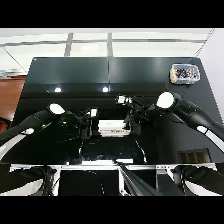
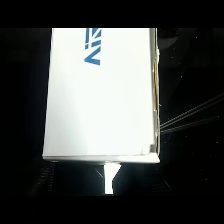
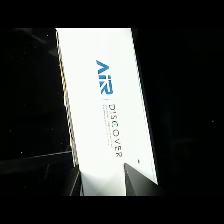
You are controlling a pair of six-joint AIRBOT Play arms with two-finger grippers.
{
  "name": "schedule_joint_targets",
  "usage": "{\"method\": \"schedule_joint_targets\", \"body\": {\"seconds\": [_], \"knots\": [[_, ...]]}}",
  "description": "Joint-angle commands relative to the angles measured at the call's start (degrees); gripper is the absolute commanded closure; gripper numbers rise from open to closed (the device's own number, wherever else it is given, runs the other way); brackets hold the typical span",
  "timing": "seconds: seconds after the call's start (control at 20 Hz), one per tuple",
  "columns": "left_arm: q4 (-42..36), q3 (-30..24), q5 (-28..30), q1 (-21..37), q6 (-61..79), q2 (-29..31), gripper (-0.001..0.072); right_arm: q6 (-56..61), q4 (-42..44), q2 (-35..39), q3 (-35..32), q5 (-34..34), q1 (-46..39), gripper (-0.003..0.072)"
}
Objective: Fold the box and place the chain.
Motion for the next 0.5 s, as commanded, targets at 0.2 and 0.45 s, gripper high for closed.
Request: {"method": "schedule_joint_targets", "body": {"seconds": [0.2,0.45], "knots": [[0.04,0.02,0.0,0.0,0.0,-0.02,0.0314,0.46,-0.13,1.07,0.0,0.35,-0.04,0.0399],[0.04,0.02,0.0,0.0,0.0,-0.02,0.0313,0.46,-0.15,1.07,-0.02,0.83,-0.04,0.0397]]}}
